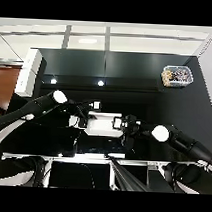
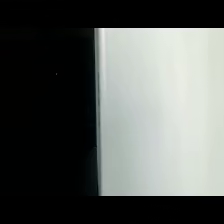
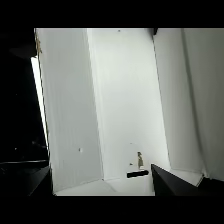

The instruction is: Fold the box and place the chain.

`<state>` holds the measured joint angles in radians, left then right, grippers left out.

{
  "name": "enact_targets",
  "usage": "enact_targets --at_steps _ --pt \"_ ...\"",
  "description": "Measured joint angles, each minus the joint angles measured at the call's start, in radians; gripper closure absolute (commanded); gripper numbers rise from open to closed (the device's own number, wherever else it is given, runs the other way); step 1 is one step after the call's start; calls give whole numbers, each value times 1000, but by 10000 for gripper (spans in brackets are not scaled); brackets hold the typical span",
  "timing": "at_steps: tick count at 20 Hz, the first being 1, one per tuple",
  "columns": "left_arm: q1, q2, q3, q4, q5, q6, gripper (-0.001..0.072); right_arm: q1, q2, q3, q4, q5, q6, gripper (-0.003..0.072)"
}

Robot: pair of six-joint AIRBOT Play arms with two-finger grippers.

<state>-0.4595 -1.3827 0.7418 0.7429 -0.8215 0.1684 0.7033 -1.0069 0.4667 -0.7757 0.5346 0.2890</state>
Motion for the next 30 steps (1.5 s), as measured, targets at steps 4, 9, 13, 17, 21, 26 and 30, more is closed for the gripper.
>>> enact_targets --at_steps 4,9,13,17,21,26,30 --pt "0 0 0 -3 -8 -11 681 -12 3 49 -98 45 2 -24" --pt "0 0 0 -18 -20 -22 681 -79 3 79 -129 68 5 -24" --pt "0 0 0 -25 -24 -22 681 -111 0 84 -91 75 -13 -24" --pt "0 0 0 -28 -24 -22 681 -138 -35 85 14 88 -125 -24" --pt "0 0 0 -29 -25 -22 681 -189 -98 85 135 124 -274 -23" --pt "0 0 0 -30 -23 -24 681 -215 -200 86 229 146 -446 -23" --pt "0 0 0 -31 -23 -23 681 -219 -243 86 266 154 -518 -23"
